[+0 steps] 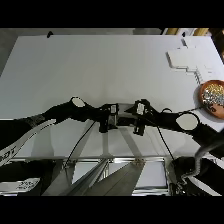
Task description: Fold the box and place the chain.
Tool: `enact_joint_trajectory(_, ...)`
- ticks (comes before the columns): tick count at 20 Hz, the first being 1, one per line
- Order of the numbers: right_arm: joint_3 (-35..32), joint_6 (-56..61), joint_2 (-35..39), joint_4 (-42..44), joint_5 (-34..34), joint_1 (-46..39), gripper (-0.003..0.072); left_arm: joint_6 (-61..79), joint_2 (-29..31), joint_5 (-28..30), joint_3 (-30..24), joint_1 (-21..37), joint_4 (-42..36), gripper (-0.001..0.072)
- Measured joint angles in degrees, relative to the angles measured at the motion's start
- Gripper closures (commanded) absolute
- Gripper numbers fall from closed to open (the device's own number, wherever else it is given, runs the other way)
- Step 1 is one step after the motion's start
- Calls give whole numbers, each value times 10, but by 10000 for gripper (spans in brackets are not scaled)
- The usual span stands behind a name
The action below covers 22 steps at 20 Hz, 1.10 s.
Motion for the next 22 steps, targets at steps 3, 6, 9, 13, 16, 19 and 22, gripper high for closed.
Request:
enact_joint_trajectory(3, 0, 0, 25, -39, 31, -45, 425, 0, 0, 0, 0, 0, 0, 628)
enact_joint_trajectory(6, 0, -2, 56, -92, 89, -121, 426, 0, 0, 0, 0, 0, 0, 628)
enact_joint_trajectory(9, 0, -3, 67, -161, 139, -196, 427, 0, 0, 0, 0, 0, 0, 628)
enact_joint_trajectory(13, 0, -4, 47, -224, 167, -248, 427, 0, 0, 0, 0, 0, 0, 628)
enact_joint_trajectory(16, 0, -5, 11, -253, 175, -261, 430, 0, 0, 0, 0, 0, 0, 628)
enact_joint_trajectory(19, 0, -6, -24, -280, 176, -266, 449, 0, 0, 0, 0, 0, 0, 628)
enact_joint_trajectory(22, 0, -6, -55, -303, 169, -267, 449, 0, 0, 0, 0, 0, 0, 628)
